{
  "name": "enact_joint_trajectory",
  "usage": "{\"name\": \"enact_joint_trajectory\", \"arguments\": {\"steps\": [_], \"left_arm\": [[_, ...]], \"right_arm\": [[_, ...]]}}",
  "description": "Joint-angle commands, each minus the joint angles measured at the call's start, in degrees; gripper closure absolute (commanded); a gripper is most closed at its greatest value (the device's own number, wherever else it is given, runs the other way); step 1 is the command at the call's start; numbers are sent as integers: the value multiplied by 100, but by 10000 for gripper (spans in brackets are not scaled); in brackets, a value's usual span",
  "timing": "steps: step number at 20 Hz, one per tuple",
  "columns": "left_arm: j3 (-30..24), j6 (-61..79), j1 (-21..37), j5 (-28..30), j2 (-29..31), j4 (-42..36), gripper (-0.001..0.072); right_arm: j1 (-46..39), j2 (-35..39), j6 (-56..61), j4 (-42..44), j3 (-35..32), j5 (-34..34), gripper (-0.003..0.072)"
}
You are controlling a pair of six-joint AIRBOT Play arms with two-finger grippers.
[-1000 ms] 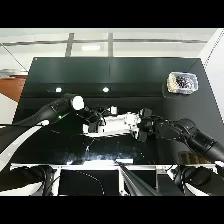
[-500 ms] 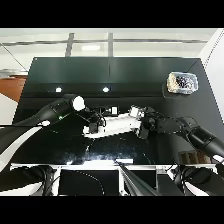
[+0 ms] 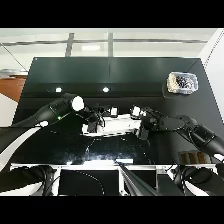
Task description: Fold the box and place the chain.
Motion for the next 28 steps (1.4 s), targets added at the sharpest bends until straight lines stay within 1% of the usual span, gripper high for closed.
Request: {"name": "enact_joint_trajectory", "arguments": {"steps": [1,4,8,14,18,23,28], "left_arm": [[4,221,-4,-28,9,-4,683],[4,352,-4,-120,11,-4,683],[4,361,-4,-109,37,-7,683],[4,361,-83,-125,72,-37,683],[4,363,-133,-184,72,-33,683],[2,361,-129,-214,55,-26,683],[2,356,-129,-214,55,-26,683]], "right_arm": [[-7,-4,-170,61,2,-122,-9],[-7,-4,-297,57,2,-197,-9],[-7,-4,-396,-33,4,-535,-9],[-7,-4,-649,-46,2,-518,-9],[-7,-4,-654,-48,4,-321,-9],[0,-7,-656,-26,2,-398,-9],[337,-133,-654,63,2,-466,-9]]}}
